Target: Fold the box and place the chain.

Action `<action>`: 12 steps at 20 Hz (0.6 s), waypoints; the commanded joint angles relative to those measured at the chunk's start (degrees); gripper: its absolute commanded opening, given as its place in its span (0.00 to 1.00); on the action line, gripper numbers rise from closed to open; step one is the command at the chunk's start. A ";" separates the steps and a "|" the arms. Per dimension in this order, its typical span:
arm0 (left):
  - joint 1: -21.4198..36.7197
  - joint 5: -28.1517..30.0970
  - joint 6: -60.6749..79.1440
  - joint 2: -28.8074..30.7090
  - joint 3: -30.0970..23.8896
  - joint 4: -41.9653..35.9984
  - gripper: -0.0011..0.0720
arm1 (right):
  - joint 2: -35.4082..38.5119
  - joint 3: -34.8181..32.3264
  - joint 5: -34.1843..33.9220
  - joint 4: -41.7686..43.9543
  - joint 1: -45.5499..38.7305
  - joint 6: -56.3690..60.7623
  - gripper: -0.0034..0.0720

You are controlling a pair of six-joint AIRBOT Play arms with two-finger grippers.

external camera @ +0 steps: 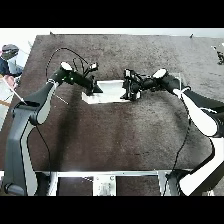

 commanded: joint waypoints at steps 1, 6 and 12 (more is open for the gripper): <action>-0.04 -0.02 0.02 -0.02 0.00 0.02 0.03 | -4.15 4.20 6.95 1.22 -0.98 -0.42 0.92; -0.04 -0.02 0.02 -0.02 0.00 0.02 0.03 | -8.07 8.81 11.34 1.25 -0.26 -1.55 0.92; -0.04 -0.02 0.02 -0.02 0.00 0.02 0.03 | -10.12 8.83 11.15 1.22 -0.46 -2.12 0.92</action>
